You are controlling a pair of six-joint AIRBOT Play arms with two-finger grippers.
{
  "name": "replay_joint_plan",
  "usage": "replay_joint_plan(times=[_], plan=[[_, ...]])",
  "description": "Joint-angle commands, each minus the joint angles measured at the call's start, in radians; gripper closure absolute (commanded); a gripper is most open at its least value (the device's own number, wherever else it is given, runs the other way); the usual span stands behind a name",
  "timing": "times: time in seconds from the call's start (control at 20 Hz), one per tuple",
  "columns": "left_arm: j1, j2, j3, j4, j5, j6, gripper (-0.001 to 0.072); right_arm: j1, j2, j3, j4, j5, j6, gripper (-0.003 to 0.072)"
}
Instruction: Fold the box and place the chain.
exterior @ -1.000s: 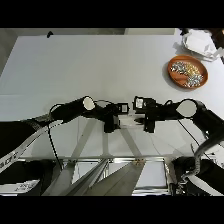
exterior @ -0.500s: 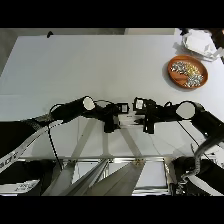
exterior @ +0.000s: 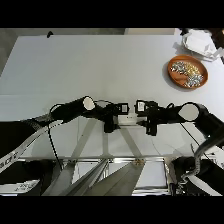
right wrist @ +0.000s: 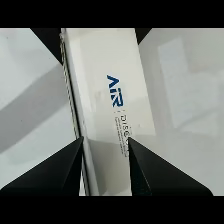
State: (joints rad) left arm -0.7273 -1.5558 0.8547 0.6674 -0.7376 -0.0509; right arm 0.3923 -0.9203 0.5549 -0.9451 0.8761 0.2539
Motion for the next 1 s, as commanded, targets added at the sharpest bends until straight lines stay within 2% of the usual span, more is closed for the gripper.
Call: replay_joint_plan(times=[0.0, 0.1, 0.15, 0.2, 0.25, 0.35, 0.55, 0.75, 0.95], plan=[[0.000, 0.001, 0.000, -0.001, 0.000, -0.001, 0.0366, 0.001, 0.037, 0.000, 0.016, 0.002, 0.000, 0.0406], [0.000, 0.001, 0.000, -0.001, 0.000, -0.001, 0.0366, 0.001, 0.055, 0.000, 0.058, 0.002, 0.000, 0.0407], [0.000, 0.001, 0.000, -0.001, 0.000, -0.002, 0.0366, 0.001, 0.056, 0.000, 0.080, 0.006, 0.001, 0.0438], [0.000, 0.001, 0.000, -0.001, 0.000, -0.001, 0.0366, 0.000, 0.056, -0.001, 0.095, 0.019, 0.002, 0.0644], [0.000, 0.001, 0.000, -0.001, 0.000, -0.001, 0.0366, 0.000, 0.056, -0.004, 0.118, 0.027, 0.004, 0.0673], [0.000, 0.001, 0.000, -0.001, 0.000, -0.002, 0.0366, -0.002, 0.056, -0.032, 0.203, -0.001, -0.006, 0.0673], [0.000, 0.001, 0.000, -0.001, 0.000, -0.001, 0.0366, -0.073, 0.056, -0.151, 0.482, -0.056, -0.159, 0.0673], [0.000, 0.001, 0.000, -0.001, 0.000, -0.001, 0.0366, -0.158, 0.056, -0.229, 0.535, -0.075, -0.211, 0.0674], [0.000, 0.001, 0.000, -0.001, 0.000, -0.001, 0.0366, -0.164, 0.056, -0.280, 0.575, -0.080, -0.242, 0.0674]])
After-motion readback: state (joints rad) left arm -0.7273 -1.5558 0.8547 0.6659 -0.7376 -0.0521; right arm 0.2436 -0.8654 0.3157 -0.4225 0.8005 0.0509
